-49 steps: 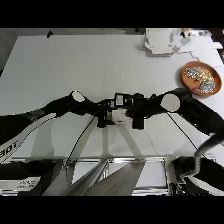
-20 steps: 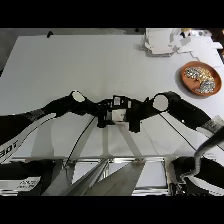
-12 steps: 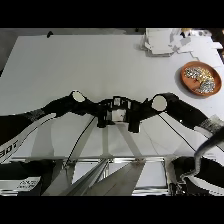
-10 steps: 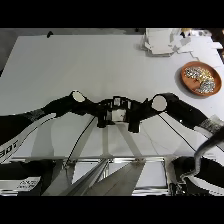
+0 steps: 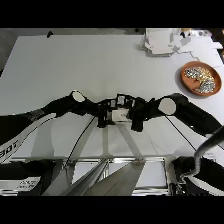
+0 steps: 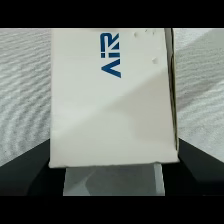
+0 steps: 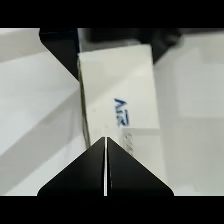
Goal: Fold the box and place the chain.
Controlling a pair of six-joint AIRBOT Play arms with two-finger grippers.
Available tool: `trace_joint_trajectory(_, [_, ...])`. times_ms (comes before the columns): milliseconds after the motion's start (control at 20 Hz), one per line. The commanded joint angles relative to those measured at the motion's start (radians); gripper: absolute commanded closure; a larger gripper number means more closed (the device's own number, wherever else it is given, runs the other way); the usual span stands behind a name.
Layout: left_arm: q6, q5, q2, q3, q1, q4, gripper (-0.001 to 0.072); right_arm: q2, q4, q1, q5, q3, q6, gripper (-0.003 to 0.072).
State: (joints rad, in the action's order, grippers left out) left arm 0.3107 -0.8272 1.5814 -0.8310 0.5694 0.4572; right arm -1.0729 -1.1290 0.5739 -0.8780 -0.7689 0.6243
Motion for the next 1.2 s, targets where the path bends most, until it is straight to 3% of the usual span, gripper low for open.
trace_joint_trajectory(0, [0.003,0.001,0.0,0.0,0.0,0.003,0.0457,0.117,-0.108,-0.086,-0.102,-0.001,0.243,0.0669])
trace_joint_trajectory(150, [0.003,0.0,0.0,0.0,0.0,0.003,0.0457,0.148,-0.164,-0.26,-0.32,0.006,0.453,0.0669])
trace_joint_trajectory(400, [0.003,0.0,0.0,0.0,0.0,0.003,0.0457,0.148,-0.235,-0.572,-0.293,0.19,0.61,0.0669])
trace_joint_trajectory(500, [0.003,0.0,0.0,0.0,0.0,0.003,0.0457,0.148,-0.235,-0.634,-0.319,0.21,0.61,0.0669])
trace_joint_trajectory(700, [0.003,0.0,0.0,0.0,0.0,0.003,0.0457,0.148,-0.227,-0.652,-0.391,0.21,0.609,0.0669])
trace_joint_trajectory(1150, [0.003,0.0,0.0,0.0,0.0,0.003,0.0457,0.148,-0.228,-0.652,-0.394,0.21,0.609,0.0669])
